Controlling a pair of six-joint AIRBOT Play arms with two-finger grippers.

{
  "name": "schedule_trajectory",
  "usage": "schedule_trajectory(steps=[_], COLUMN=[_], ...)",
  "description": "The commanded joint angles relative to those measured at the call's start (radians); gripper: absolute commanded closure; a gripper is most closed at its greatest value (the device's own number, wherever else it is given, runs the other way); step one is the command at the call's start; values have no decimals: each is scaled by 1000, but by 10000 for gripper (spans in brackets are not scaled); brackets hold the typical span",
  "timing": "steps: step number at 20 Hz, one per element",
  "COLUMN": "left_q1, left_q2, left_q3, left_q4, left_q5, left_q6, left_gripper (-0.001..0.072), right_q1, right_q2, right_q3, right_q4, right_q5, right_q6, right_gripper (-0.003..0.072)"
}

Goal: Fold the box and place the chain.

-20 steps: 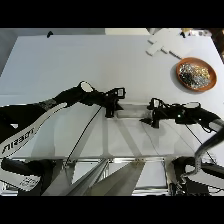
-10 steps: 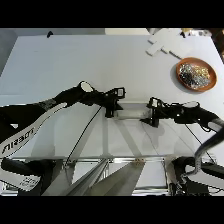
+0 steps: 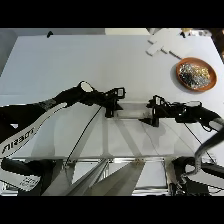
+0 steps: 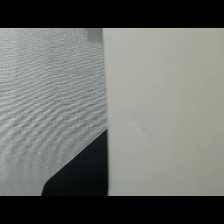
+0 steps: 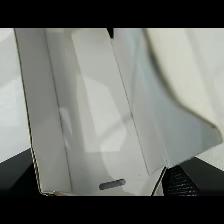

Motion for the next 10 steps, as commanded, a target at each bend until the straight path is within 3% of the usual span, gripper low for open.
schedule_trajectory(steps=[1,10], left_q1=[0,0], left_q2=[0,0], left_q3=[0,0], left_q4=[0,0], left_q5=[0,0], left_q6=[0,0], left_gripper=[699,699], right_q1=[-3,-3], right_q2=[-6,-14], right_q3=[0,5], right_q4=[-32,-16], right_q5=[17,-37], right_q6=[6,2], right_gripper=[-24,54])
